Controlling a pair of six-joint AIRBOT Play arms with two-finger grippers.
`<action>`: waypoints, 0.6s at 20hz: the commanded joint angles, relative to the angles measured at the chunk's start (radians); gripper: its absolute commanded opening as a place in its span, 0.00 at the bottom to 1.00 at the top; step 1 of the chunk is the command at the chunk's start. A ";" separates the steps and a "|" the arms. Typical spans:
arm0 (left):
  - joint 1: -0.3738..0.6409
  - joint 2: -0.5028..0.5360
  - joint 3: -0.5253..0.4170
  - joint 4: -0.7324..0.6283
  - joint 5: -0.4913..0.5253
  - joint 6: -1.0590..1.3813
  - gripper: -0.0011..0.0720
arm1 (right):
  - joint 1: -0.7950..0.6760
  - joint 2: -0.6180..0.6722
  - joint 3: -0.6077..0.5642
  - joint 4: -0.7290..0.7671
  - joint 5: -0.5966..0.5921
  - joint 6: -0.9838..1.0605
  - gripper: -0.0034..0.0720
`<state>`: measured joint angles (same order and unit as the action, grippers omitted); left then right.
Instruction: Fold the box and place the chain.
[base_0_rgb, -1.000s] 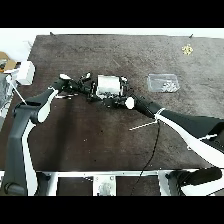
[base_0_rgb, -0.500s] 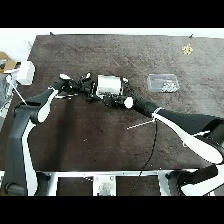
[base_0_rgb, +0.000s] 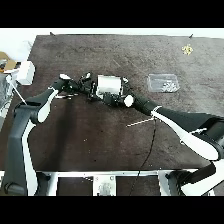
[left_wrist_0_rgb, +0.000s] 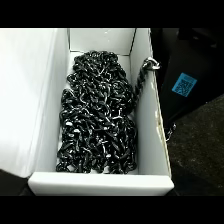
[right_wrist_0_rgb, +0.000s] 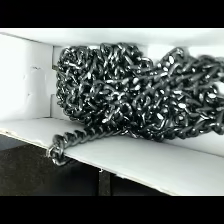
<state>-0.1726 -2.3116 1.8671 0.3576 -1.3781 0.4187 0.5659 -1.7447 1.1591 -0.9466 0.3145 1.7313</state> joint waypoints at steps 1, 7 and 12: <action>0.001 -0.001 0.000 0.000 0.002 0.000 0.32 | -0.003 -0.009 0.039 0.000 0.060 -0.010 0.16; 0.001 -0.001 0.000 0.000 0.000 0.000 0.32 | -0.002 0.133 0.046 -0.110 0.169 -0.010 0.07; 0.001 -0.001 0.000 0.000 0.000 0.000 0.32 | 0.000 0.273 0.046 -0.131 0.137 -0.011 0.07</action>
<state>-0.1726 -2.3116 1.8671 0.3576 -1.3781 0.4187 0.5644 -1.5444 1.2034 -1.0542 0.4633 1.7206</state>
